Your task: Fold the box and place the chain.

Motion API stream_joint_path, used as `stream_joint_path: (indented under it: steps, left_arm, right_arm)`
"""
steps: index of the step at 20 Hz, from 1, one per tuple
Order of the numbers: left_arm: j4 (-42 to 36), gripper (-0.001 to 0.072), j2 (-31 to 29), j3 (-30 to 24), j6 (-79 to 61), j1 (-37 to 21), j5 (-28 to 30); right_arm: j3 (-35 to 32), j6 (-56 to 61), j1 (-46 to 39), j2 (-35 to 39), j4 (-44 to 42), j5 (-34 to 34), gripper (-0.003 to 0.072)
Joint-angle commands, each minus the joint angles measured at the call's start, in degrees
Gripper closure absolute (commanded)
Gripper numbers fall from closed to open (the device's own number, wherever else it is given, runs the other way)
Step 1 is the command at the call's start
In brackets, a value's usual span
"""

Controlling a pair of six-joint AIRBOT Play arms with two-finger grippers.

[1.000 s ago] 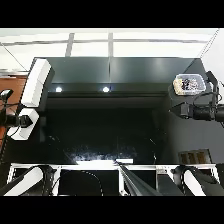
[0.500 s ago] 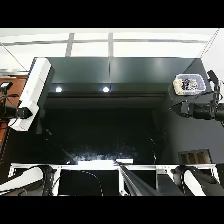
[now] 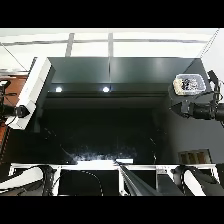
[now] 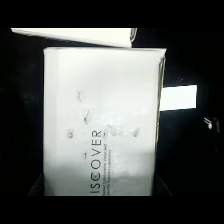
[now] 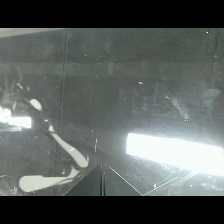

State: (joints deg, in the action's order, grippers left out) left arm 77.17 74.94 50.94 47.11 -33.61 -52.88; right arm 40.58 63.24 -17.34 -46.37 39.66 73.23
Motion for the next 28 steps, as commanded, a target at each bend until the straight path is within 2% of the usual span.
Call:
stream_joint_path:
  steps: [1, 3, 4, 5, 6, 10, 11, 13, 14, 15, 16, 17, 19, 21, 24, 26, 28]
  left_arm:
    - [-0.1, 0.0303, 0.4, 0.1, 0.0, -0.1, 2.4]
    - [-0.1, 0.0301, 0.4, 0.1, 0.0, -0.1, 3.6]
    - [-0.1, 0.0260, 0.4, 0.1, 0.0, 0.0, 4.5]
    - [0.0, 0.0028, 0.2, 0.1, 0.0, 0.0, 5.2]
    - [0.0, -0.0005, 0.0, 0.5, 0.3, 0.1, 5.4]
    - [-0.1, -0.0005, -2.4, 8.8, 1.0, 1.8, -2.0]
    - [-1.8, -0.0005, -3.2, 11.1, 1.7, 2.5, -3.8]
    - [-11.6, 0.0004, -5.3, 13.9, 5.6, 3.7, -5.7]
    - [-17.9, 0.0148, -6.4, 14.4, 6.8, 4.5, -6.9]
    - [-22.6, 0.0560, -7.6, 14.3, 7.5, 5.6, -9.1]
    - [-25.4, 0.0681, -8.6, 14.1, 7.3, 6.9, -11.2]
    - [-26.6, 0.0683, -9.7, 13.7, 7.3, 8.8, -12.8]
    - [-26.9, 0.0684, -14.1, 10.2, 7.8, 14.8, -11.8]
    - [-26.9, 0.0683, -20.5, 3.1, 7.7, 21.8, -6.2]
    - [-26.6, 0.0681, -29.3, -9.4, 4.6, 30.4, 3.7]
    - [-26.5, 0.0678, -32.6, -16.3, 3.8, 32.1, 9.9]
    - [-25.2, 0.0678, -33.5, -19.2, 3.9, 31.6, 10.6]
  right_arm:
    - [0.0, 0.8, 0.0, 0.0, 0.0, 0.1, 0.0671]
    - [0.0, 0.9, 0.0, 0.0, 0.0, 0.1, 0.0670]
    - [0.0, 0.9, 0.0, 0.0, 0.0, 0.1, 0.0671]
    - [0.0, 0.9, 0.0, 0.0, 0.0, 0.0, 0.0670]
    - [0.0, 0.8, 0.0, 0.0, -0.2, 0.0, 0.0671]
    - [0.0, 0.8, 0.0, 0.0, -0.7, -0.2, 0.0670]
    - [0.0, 0.8, 0.0, 0.0, -0.7, -0.2, 0.0670]
    - [0.0, 0.2, 0.7, 0.1, -0.2, 0.1, 0.0670]
    - [0.0, 0.2, 1.7, 0.1, 0.0, 0.3, 0.0670]
    - [0.0, 0.2, 3.1, 0.2, 0.0, 0.8, 0.0671]
    - [0.0, -0.2, 4.8, 0.4, 0.2, 1.1, 0.0671]
    - [0.0, -0.8, 7.2, 1.1, 1.4, 0.2, 0.0672]
    - [-0.2, -0.9, 14.5, 4.2, 9.2, -7.8, 0.0675]
    - [-2.6, -0.9, 22.2, 7.7, 16.9, -21.7, 0.0675]
    - [-10.5, 0.0, 27.4, 7.9, 17.6, -41.4, 0.0672]
    - [-15.9, 0.0, 27.6, 6.3, 17.6, -50.7, 0.0670]
    - [-17.4, 0.0, 27.4, 6.2, 17.8, -53.1, 0.0670]
